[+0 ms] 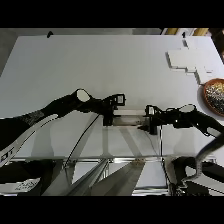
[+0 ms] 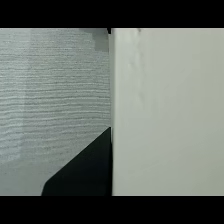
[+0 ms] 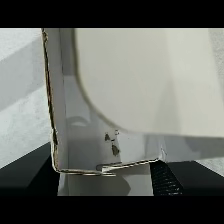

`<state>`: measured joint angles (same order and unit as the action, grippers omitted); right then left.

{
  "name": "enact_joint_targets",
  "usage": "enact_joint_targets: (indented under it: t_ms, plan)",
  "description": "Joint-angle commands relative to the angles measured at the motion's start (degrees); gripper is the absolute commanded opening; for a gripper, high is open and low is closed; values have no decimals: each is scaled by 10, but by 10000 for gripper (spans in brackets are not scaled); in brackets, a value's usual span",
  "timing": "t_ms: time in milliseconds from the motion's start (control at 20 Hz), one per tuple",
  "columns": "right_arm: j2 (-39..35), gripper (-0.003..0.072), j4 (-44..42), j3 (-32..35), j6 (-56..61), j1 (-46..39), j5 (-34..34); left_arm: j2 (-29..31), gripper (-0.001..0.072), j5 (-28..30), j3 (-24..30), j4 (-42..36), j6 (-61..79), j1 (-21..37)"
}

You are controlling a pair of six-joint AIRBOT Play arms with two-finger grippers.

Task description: Fold the box and place the chain.

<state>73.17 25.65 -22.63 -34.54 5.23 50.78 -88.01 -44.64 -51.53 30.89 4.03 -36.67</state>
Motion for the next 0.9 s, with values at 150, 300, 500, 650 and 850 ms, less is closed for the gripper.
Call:
enact_joint_targets:
  t_ms: [150,300,500,650,850]
  plan:
    - [0,465,0,0,0,0,0,0,10,0,0,0,0,0]
    - [0,467,-1,0,0,0,12,0,10,0,0,0,0,0]
    - [-7,698,-3,0,10,0,27,0,10,0,0,0,0,0]
    - [-18,698,21,-1,22,0,29,0,10,0,0,0,0,0]
    - [-26,697,25,-1,21,0,25,0,10,0,0,0,0,0]
